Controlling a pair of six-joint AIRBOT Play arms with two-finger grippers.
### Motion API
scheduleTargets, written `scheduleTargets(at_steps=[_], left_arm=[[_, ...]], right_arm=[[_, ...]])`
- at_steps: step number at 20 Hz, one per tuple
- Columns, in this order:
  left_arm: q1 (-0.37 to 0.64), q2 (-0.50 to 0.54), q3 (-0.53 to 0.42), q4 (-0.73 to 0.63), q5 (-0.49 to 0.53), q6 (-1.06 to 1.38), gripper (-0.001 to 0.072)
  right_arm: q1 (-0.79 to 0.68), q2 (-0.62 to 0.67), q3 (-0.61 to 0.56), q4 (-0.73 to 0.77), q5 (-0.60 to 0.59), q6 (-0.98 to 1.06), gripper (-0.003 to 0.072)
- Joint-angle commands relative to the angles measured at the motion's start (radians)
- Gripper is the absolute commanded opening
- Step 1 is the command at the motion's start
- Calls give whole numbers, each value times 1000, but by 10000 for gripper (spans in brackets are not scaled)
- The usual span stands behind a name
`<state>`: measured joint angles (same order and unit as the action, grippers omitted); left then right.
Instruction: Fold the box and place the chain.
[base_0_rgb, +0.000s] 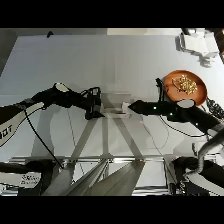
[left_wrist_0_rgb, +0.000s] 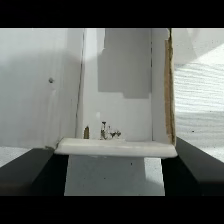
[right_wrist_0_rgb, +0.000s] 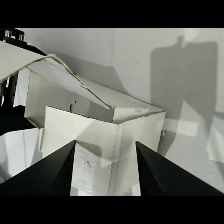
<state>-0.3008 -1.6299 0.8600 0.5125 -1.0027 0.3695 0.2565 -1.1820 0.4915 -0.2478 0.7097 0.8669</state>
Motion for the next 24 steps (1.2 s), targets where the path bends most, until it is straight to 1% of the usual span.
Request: scheduleTargets(at_steps=[1, 2, 6, 9, 14, 19, 24], left_arm=[[0, 0, 0, 0, 0, 0, 393], [0, 0, 0, 0, 0, 0, 393], [0, 0, 0, 0, 0, 0, 393], [0, 0, 0, 0, 0, 0, 393], [0, 0, 0, 0, 0, 0, 393], [0, 0, 0, 0, 0, 0, 393], [0, 0, 0, 0, 0, 0, 393]], right_arm=[[59, 0, 3, -40, -87, 43, 462], [76, 0, 8, -63, -109, 50, 462], [129, -1, 35, -77, -209, 79, 462], [178, -10, 38, -145, -309, 81, 460], [218, -15, 39, -301, -356, 159, 458], [218, -15, 39, -306, -409, 158, 457], [218, -15, 39, -305, -412, 157, 458]])
